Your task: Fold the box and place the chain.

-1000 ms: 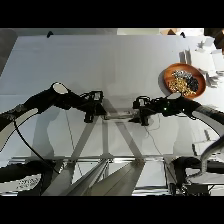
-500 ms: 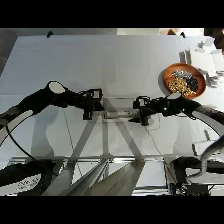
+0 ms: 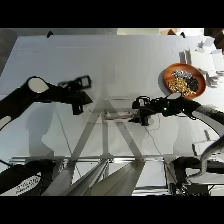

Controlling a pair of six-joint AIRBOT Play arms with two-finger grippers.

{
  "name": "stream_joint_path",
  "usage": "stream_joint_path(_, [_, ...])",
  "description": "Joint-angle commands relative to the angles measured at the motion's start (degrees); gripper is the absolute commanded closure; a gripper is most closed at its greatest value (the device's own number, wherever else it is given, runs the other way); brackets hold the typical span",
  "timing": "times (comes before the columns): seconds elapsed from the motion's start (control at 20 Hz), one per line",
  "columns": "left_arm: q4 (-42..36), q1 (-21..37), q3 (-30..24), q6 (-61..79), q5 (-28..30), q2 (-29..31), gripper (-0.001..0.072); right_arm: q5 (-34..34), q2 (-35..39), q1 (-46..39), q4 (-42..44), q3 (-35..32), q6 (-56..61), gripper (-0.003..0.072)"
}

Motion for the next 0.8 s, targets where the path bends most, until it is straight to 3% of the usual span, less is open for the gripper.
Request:
stream_joint_path(0.0, [2.47,6.29,-0.02,-30.16,-2.62,2.29,0.0701,-0.02,-0.02,-0.02,0.02,0.0,0.04,0.0144])
stream_joint_path(0.15, [13.31,7.78,-0.02,-48.7,-5.49,0.17,0.0702,-0.02,-0.02,-0.04,0.02,0.0,0.04,0.0144])
stream_joint_path(0.25, [16.46,7.08,-0.48,-52.68,-6.08,-2.14,0.0701,-0.02,-0.02,-0.04,0.02,0.0,0.04,0.0144])
stream_joint_path(0.6, [10.82,0.98,-6.78,-49.79,-2.19,-7.32,0.0703,-0.02,-0.02,-0.02,0.02,0.0,0.04,0.0144])
stream_joint_path(0.75, [3.08,-0.55,-8.96,-46.82,-1.73,-7.34,0.0704,-0.02,-0.02,-0.02,0.02,0.0,0.04,0.0144])
